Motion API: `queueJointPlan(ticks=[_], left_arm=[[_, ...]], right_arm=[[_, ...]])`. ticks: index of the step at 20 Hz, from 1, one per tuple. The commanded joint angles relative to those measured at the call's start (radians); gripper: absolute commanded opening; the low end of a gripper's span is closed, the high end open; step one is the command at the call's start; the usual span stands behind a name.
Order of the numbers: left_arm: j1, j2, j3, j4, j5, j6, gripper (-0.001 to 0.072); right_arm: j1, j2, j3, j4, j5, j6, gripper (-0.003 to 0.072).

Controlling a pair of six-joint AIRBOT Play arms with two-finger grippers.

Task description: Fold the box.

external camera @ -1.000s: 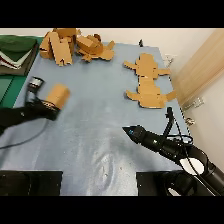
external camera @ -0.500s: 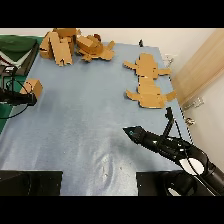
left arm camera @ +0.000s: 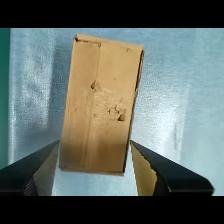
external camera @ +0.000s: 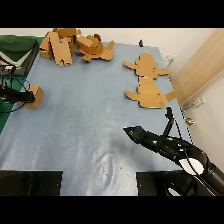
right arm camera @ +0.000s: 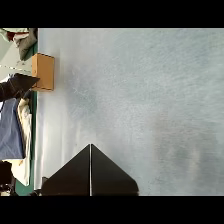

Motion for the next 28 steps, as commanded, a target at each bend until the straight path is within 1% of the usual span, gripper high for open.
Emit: queueJointPlan(ticks=[1,4,6,8,10,12,14,15,18,22,28], left_arm=[[0.002,0.024,0.064,0.051,-0.137,-0.043,0.0693],[0.002,0.104,0.116,0.071,-0.209,-0.074,0.0694],[-0.008,0.169,0.154,0.044,-0.249,-0.078,0.0693],[-0.045,0.229,0.166,-0.057,-0.277,-0.078,0.0693],[-0.124,0.262,0.166,-0.179,-0.327,-0.077,0.0693],[-0.233,0.266,0.166,-0.244,-0.357,-0.077,0.0693],[-0.358,0.253,0.166,-0.243,-0.346,-0.079,0.0692],[-0.406,0.241,0.166,-0.242,-0.331,-0.078,0.0692],[-0.513,0.212,0.166,-0.241,-0.309,-0.078,0.0692],[-0.570,0.187,0.166,-0.240,-0.312,-0.076,0.0693],[-0.573,0.187,0.166,-0.243,-0.311,-0.076,0.0693]], right_arm=[[0.000,0.001,0.001,-0.013,0.000,0.000,0.0007],[0.000,0.001,0.001,-0.034,0.000,0.000,0.0008],[0.000,0.001,0.001,-0.056,0.000,0.000,0.0008],[0.000,0.000,0.001,-0.095,0.000,-0.004,0.0008],[0.000,-0.001,0.001,-0.189,-0.001,-0.019,0.0009],[-0.001,-0.001,0.001,-0.340,-0.002,-0.018,0.0009],[-0.001,-0.001,0.001,-0.481,-0.003,-0.018,0.0008],[-0.001,-0.001,0.001,-0.523,-0.008,-0.018,0.0008],[0.000,0.000,0.001,-0.528,-0.007,-0.018,0.0008],[0.000,0.000,0.001,-0.526,-0.007,-0.018,0.0009],[0.000,0.000,0.001,-0.526,-0.007,-0.018,0.0009]])
